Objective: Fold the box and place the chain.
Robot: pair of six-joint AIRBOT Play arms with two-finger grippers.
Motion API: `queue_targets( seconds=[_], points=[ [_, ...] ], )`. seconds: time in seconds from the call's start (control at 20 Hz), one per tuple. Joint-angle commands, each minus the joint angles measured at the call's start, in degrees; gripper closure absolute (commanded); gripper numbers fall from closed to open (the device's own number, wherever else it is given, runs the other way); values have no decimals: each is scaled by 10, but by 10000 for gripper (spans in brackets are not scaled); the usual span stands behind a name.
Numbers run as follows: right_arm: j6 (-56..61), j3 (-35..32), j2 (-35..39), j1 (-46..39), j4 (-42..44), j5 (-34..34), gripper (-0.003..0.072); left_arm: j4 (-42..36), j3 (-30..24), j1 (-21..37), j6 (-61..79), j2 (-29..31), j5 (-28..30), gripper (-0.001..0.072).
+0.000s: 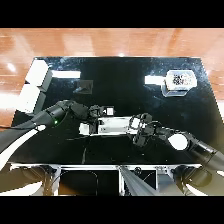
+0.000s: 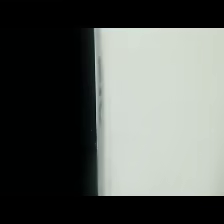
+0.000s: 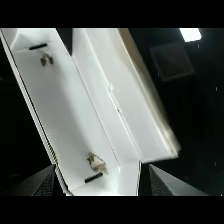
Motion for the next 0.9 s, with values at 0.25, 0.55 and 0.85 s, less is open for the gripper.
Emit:
queue_targets(
  seconds=[0.25,0.55,0.85],
  points=[
    [-36,1,2,-20,8,17,-21,0,0,0,1,0,3,687],
    [-188,41,-43,-58,94,82,-21,0,0,0,0,0,3,687],
    [-346,48,-104,-112,182,173,-21,0,0,0,0,0,3,687]
  ],
)
